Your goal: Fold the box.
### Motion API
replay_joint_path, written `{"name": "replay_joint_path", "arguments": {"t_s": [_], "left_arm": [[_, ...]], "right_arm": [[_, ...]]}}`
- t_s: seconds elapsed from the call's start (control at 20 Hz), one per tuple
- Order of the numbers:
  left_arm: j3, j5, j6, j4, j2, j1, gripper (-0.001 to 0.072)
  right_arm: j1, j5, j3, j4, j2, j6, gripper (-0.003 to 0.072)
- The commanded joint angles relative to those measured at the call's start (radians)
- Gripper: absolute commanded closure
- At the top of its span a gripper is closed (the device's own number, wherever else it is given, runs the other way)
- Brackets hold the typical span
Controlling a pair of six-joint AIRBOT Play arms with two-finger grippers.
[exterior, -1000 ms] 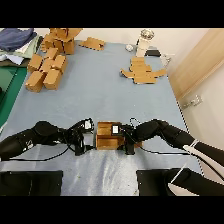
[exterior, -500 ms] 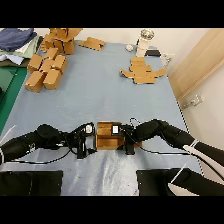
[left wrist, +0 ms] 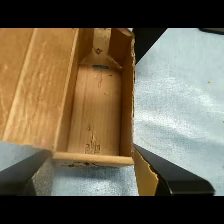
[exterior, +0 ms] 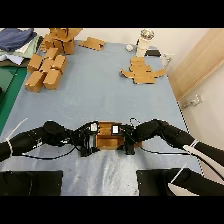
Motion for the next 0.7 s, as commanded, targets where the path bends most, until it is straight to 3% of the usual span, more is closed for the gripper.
{"name": "replay_joint_path", "arguments": {"t_s": [0.0, 0.35, 0.65], "left_arm": [[0.012, -0.041, 0.001, 0.032, -0.013, -0.008, 0.001], [0.036, -0.016, -0.053, 0.134, -0.034, -0.023, 0.0011], [0.032, 0.106, -0.078, 0.134, -0.034, -0.079, 0.0011]], "right_arm": [[0.0, 0.0, 0.0, 0.0, -0.001, 0.0, 0.0242], [0.0, 0.0, 0.0, 0.0, -0.001, 0.0, 0.0242], [0.0, 0.0, 0.0, 0.0, -0.001, 0.0, 0.0242]]}}
